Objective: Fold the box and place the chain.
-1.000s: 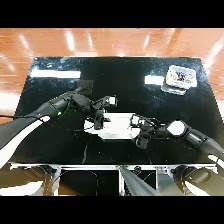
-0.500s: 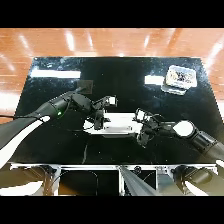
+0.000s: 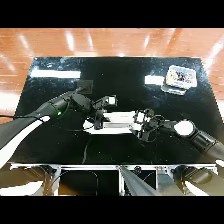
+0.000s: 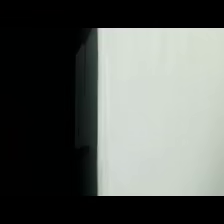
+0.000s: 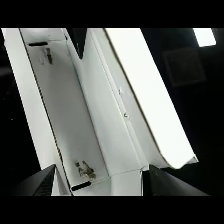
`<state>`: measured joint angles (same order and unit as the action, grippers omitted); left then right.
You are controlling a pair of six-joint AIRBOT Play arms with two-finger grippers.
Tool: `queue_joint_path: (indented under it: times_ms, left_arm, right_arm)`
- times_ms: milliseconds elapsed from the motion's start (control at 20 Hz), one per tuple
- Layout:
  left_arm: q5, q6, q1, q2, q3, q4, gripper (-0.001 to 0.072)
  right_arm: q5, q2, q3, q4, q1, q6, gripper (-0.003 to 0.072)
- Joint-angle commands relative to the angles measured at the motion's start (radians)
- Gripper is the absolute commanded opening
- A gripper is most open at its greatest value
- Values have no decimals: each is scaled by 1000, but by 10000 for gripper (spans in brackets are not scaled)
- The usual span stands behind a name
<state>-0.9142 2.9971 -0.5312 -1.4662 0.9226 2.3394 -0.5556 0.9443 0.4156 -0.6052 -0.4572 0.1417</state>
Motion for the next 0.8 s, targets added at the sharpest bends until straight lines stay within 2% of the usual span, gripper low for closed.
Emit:
queue_joint_path:
  times_ms: [0,300,500,750]
  left_arm:
    - [-2,2,0,0,0,0,15]
    - [-2,2,0,0,0,-1,16]
    - [-2,2,0,0,0,-1,16]
    - [-2,3,0,0,0,-1,16]
  right_arm:
    - [22,27,0,55,3,136,711]
    - [0,57,8,56,52,142,712]
    - [-74,53,10,74,112,143,711]
    - [-103,50,13,89,113,170,711]
